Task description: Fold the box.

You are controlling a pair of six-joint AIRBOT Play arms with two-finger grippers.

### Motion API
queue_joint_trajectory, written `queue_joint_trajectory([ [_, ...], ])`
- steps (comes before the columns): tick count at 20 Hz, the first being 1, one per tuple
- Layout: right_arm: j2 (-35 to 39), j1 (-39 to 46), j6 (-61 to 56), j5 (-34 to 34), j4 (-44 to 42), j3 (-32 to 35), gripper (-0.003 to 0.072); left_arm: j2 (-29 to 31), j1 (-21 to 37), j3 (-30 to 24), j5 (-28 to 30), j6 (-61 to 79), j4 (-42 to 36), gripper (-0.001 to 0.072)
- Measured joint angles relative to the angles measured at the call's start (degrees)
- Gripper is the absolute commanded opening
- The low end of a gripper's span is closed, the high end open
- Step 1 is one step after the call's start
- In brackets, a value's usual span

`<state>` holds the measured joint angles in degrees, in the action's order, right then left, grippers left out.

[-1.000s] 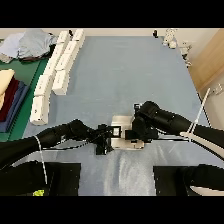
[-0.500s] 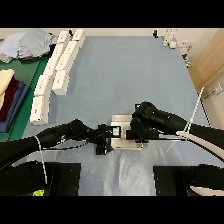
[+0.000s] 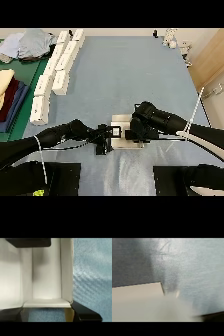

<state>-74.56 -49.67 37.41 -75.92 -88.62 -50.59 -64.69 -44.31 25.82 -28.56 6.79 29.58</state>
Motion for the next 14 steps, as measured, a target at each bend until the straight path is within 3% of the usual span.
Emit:
queue_joint_trajectory([
  [2, 0.04, -0.04, 0.20, -0.04, -0.09, -0.07, 0.0007, 0.00, 0.00, 0.00, -0.13, -0.15, 0.00, 0.0442],
  [3, 0.04, 0.00, 0.39, -0.04, -0.20, -0.07, 0.0236, 0.00, 0.00, 0.00, -0.13, -0.15, -0.02, 0.0442],
  [4, -0.02, -0.09, 0.37, -0.17, -0.09, 0.00, 0.0522, 0.00, 0.00, 0.00, -0.13, -0.09, 0.02, 0.0442],
  [5, 0.00, -0.09, 0.59, -0.17, -0.46, 0.00, 0.0593, 0.00, 0.00, 0.00, -0.11, -0.11, 0.02, 0.0442],
  [14, 5.55, 0.13, 3.61, -4.42, -0.24, -3.96, 0.0584, 0.00, 0.00, 0.00, -0.11, -0.13, 0.00, 0.0442],
])
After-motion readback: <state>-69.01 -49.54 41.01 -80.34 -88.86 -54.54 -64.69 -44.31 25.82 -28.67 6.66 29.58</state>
